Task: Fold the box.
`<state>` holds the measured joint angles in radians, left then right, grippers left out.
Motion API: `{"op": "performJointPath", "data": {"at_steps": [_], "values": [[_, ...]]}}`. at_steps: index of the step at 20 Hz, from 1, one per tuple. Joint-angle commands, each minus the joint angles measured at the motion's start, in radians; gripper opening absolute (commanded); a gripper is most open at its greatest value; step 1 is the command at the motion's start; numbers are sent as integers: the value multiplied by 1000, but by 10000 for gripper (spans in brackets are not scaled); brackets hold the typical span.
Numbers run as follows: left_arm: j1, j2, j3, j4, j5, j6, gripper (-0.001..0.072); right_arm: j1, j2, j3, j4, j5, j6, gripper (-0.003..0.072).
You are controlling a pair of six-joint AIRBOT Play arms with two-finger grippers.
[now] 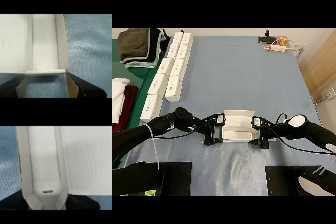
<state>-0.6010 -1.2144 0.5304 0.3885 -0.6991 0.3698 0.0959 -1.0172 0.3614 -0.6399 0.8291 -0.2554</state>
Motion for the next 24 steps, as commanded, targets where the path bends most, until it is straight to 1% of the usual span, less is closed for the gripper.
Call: {"op": "performJointPath", "data": {"at_steps": [1, 9, 11, 18, 19, 20, 22, 24], "values": [[-10, -14, 0, -15, 35, -31, 700, -1, 0, 1, 0, 0, 0, 578], [-55, -19, 3, -14, 76, -40, 700, -1, 0, 1, 0, 0, 0, 578], [-67, -21, 4, -14, 102, -57, 700, -1, 0, 1, 0, 0, 0, 578], [-79, -22, 5, -7, 105, -65, 698, -1, 0, 1, 0, 0, 0, 578], [-79, -23, 6, -7, 105, -73, 677, -1, 0, 1, 0, 0, 0, 578], [-79, -25, 9, -6, 105, -81, 570, -1, 0, 1, 0, 0, 0, 578], [-86, -26, 12, -6, 102, -103, 569, -1, 0, 1, 0, 0, 0, 578], [-91, -26, 12, -6, 93, -104, 452, -1, 0, 1, 0, 0, 0, 578]]}}
